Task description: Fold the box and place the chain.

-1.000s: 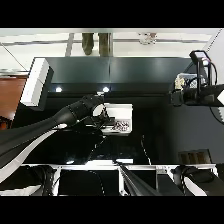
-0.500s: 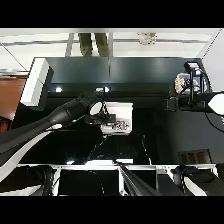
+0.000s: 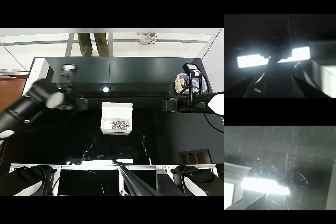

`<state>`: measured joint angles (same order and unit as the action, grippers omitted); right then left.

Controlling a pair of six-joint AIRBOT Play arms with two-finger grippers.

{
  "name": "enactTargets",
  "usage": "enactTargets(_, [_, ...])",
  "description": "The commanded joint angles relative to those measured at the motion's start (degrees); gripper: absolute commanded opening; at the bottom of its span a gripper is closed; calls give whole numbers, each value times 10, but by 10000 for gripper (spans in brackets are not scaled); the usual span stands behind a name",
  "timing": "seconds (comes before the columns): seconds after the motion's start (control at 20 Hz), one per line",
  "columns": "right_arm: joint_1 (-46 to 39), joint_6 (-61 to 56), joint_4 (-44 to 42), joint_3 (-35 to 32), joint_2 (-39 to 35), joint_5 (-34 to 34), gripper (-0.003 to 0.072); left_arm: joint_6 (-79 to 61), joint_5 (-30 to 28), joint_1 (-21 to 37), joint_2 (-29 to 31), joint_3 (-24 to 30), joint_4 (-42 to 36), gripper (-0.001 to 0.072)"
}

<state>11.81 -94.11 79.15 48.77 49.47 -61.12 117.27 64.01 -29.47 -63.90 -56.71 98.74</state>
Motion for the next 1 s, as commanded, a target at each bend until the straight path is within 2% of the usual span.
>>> enactTargets(0.0, [0, -18, -3, 0, 0, -7, 271, -216, -112, 162, 41, 92, -246, 516])
enactTargets(0.1, [0, -28, -12, 0, 0, -7, 271, -545, -137, 216, 35, 152, -520, 517])
enactTargets(0.15, [0, -31, -15, 0, 0, -8, 271, -723, -114, 230, 28, 179, -626, 517])
enactTargets(0.2, [0, -32, -22, 0, 0, -8, 271, -849, -92, 233, 21, 197, -673, 535])
enactTargets(0.25, [0, -32, -25, 0, 0, -7, 271, -926, -89, 229, 13, 210, -682, 667])
enactTargets(0.3, [0, -32, -25, 0, 0, -7, 271, -990, -94, 223, 3, 217, -676, 718])
enactTargets(0.45, [0, -32, -24, 0, 0, -7, 271, -1185, -94, 205, -26, 219, -677, 719])
enactTargets(0.65, [0, -32, -25, 0, 0, -7, 271, -1405, -118, 172, -31, 217, -662, 720])
enactTargets(0.75, [0, -32, -25, 0, 0, -2, 271, -1443, -141, 150, -37, 216, -662, 720])
enactTargets(0.95, [0, -32, -25, 0, 0, 3, 272, -1443, -144, 120, -87, 216, -666, 720])
